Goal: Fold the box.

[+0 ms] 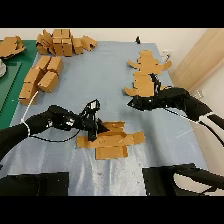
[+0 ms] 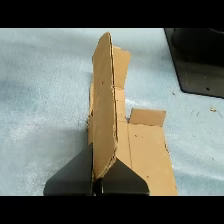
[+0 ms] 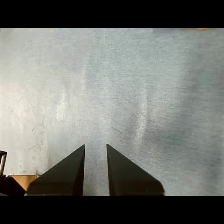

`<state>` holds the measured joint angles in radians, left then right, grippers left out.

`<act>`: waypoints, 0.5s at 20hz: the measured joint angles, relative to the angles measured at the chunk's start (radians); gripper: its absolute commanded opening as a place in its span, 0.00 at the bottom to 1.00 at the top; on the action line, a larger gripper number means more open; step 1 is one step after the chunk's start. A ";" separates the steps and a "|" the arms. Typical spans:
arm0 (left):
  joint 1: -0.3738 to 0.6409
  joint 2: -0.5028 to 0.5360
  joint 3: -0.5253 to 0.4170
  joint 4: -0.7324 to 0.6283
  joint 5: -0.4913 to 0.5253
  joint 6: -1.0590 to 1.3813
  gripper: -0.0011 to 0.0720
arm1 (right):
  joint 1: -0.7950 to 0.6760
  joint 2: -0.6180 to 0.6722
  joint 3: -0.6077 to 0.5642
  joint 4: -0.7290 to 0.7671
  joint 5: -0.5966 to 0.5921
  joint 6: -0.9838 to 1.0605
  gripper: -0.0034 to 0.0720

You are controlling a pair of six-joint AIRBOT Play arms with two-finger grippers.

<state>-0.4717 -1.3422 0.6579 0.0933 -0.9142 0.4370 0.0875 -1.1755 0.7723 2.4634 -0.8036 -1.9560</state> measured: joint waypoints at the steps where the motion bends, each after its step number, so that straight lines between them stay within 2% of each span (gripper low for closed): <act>1: 0.000 -0.002 -0.002 0.000 0.001 -0.003 0.03 | 0.000 0.000 0.000 0.000 0.001 0.000 0.32; 6: 0.000 -0.007 -0.008 0.000 0.014 -0.020 0.03 | 0.002 0.000 0.000 0.000 -0.001 0.000 0.31; 7: 0.000 -0.007 -0.010 0.000 0.015 -0.031 0.03 | 0.002 0.000 0.000 0.000 -0.003 0.000 0.22; 9: 0.004 -0.008 -0.010 0.001 0.018 -0.045 0.03 | 0.002 0.000 0.000 0.000 -0.013 -0.001 0.16; 10: 0.008 -0.008 -0.010 0.001 0.022 -0.054 0.03 | 0.002 0.000 0.000 0.000 -0.019 -0.004 0.07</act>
